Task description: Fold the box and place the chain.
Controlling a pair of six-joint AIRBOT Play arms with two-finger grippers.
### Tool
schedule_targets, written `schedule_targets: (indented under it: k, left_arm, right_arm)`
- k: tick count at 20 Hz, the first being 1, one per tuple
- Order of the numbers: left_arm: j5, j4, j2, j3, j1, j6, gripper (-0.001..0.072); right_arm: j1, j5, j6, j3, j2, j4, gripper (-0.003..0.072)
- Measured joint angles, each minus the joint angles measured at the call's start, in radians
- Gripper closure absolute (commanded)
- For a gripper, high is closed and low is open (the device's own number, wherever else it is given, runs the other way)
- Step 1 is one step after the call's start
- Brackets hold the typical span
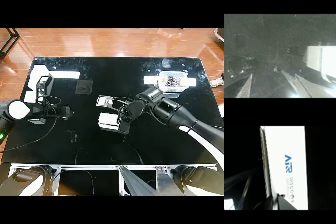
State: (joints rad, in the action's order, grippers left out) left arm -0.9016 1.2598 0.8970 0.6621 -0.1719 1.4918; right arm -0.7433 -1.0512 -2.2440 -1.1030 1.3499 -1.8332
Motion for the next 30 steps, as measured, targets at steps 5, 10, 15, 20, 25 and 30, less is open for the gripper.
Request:
schedule_targets:
  k: [5,10,15,20,25,30]
  left_arm:
    - [0.000,0.000,0.000,0.000,0.000,0.000,0.0084]
    - [0.000,0.000,0.000,0.000,0.000,0.000,0.0084]
    - [0.000,0.000,0.000,0.000,0.000,0.000,0.0084]
    - [0.000,0.000,0.000,0.000,0.000,0.000,0.0084]
    - [0.000,-0.007,0.000,0.000,0.000,0.000,0.0084]
    - [-0.001,-0.011,0.000,0.000,0.000,0.000,0.0084]
  right_arm:
    - [-0.017,-0.019,0.005,0.003,0.028,0.001,0.0516]
    - [-0.023,-0.044,0.061,-0.029,0.027,0.014,0.0517]
    - [0.033,-0.123,0.156,-0.062,-0.074,0.021,0.0662]
    - [0.201,-0.128,0.351,0.116,-0.185,-0.170,0.0663]
    - [0.246,0.186,0.418,0.346,-0.177,-0.617,0.0663]
    - [0.235,0.299,0.433,0.393,-0.124,-0.759,0.0663]
